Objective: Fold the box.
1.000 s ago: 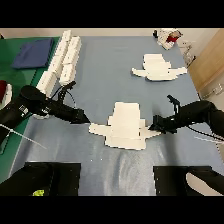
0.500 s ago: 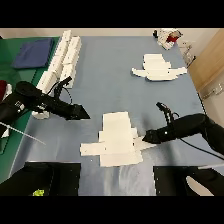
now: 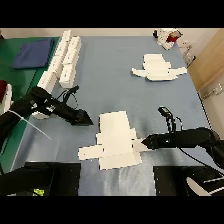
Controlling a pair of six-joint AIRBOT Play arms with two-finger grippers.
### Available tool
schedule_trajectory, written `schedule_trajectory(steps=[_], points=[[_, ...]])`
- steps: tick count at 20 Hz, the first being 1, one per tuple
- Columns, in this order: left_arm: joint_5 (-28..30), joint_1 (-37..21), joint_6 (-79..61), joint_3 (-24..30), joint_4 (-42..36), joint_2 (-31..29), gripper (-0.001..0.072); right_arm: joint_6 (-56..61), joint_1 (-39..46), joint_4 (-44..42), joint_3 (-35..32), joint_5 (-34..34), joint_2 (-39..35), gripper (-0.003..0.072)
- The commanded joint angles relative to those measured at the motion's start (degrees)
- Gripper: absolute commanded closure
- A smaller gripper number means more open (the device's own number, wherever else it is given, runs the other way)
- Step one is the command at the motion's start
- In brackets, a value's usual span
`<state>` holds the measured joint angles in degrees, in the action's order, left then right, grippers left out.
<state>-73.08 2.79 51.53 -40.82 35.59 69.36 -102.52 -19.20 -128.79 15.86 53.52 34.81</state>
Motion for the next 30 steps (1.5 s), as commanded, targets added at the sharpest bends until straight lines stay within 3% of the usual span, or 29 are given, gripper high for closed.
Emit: schedule_trajectory(steps=[1,7,9,10,25,26,27,30], points=[[2.5,3.8,-4.7,-1.0,-4.1,6.9,0.0267,0.0,-0.2,0.0,-0.3,-0.6,-0.5,0.0683],[3.2,9.5,-8.7,-8.7,-6.5,17.2,0.0268,0.0,-0.2,0.0,-0.3,-0.6,-0.5,0.0683],[0.1,10.6,-10.8,-10.5,-6.5,19.8,0.0445,0.0,-0.2,0.0,-0.3,-0.6,-0.5,0.0683],[-1.7,11.1,-11.9,-11.3,-6.5,20.9,0.0478,0.0,-0.2,0.0,-0.3,-0.6,-0.5,0.0683],[-7.4,13.3,-17.5,-13.5,-7.1,23.0,0.0485,0.0,-0.2,0.0,-0.3,-0.6,-0.5,0.0683],[-7.3,13.6,-17.9,-13.5,-7.1,23.0,0.0607,0.0,-0.2,0.0,-0.3,-0.6,-0.5,0.0683],[-7.3,13.7,-18.9,-13.6,-7.1,23.0,0.0682,0.0,-0.2,0.0,-0.3,-0.6,-0.5,0.0683],[-7.0,13.6,-19.3,-14.3,-7.2,23.0,0.0698,0.0,-0.2,0.0,-0.3,-0.5,-0.5,0.0683]])
